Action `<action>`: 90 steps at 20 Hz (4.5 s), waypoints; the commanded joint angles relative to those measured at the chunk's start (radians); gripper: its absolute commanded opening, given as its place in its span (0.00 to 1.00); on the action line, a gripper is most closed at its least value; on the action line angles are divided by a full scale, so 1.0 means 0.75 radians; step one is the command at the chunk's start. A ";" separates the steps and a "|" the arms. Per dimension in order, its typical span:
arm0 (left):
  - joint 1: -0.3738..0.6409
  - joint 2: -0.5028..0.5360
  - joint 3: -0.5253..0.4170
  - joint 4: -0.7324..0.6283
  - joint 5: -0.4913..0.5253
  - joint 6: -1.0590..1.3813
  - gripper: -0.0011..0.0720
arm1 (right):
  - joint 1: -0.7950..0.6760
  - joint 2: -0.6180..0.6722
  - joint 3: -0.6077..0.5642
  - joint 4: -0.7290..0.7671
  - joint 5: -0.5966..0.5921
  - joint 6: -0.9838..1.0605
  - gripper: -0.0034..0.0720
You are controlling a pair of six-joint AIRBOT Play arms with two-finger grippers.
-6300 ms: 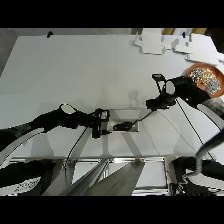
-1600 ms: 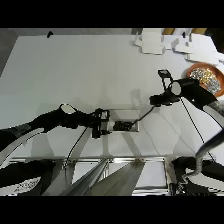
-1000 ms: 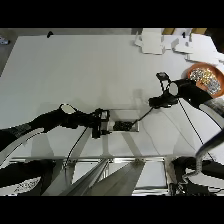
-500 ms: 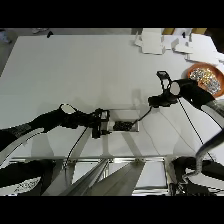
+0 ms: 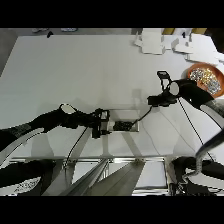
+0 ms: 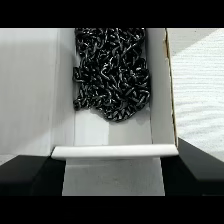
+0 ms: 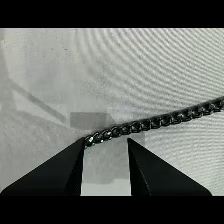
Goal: Fold the box and place the chain.
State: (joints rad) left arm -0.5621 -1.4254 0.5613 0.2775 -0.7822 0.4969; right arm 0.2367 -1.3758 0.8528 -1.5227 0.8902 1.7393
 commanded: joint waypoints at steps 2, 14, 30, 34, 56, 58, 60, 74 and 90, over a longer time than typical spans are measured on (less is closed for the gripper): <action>-0.001 0.001 0.000 0.000 0.000 0.000 0.36 | 0.000 -0.012 0.002 -0.011 -0.016 0.024 0.40; -0.001 0.001 0.000 0.000 0.001 0.000 0.36 | 0.000 -0.007 0.002 -0.030 0.135 -0.034 0.07; -0.001 0.001 0.000 0.000 0.001 0.001 0.36 | 0.488 0.854 0.002 -0.012 0.373 0.103 0.07; -0.001 0.001 0.000 0.000 0.001 0.000 0.36 | 0.708 0.938 0.002 0.007 0.355 0.198 0.07; -0.001 0.001 0.000 0.000 0.001 0.001 0.36 | 0.191 0.364 -0.063 -0.243 0.174 0.094 0.50; -0.001 0.001 0.000 0.000 0.001 0.000 0.36 | 0.191 0.278 -0.063 -0.214 0.124 0.072 0.50; -0.001 0.001 0.000 0.000 0.001 0.000 0.36 | 0.191 0.196 -0.063 -0.197 0.088 0.072 0.50; -0.001 0.001 0.000 0.000 0.001 0.000 0.36 | 0.128 0.024 -0.063 -0.100 0.023 0.044 0.43; -0.001 0.001 0.000 0.000 0.001 0.000 0.36 | 0.287 0.639 -0.063 -0.024 0.266 -0.098 0.07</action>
State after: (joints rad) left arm -0.5621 -1.4254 0.5613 0.2775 -0.7822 0.4969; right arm 0.4023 -1.0405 0.8047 -1.5650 1.0283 1.6779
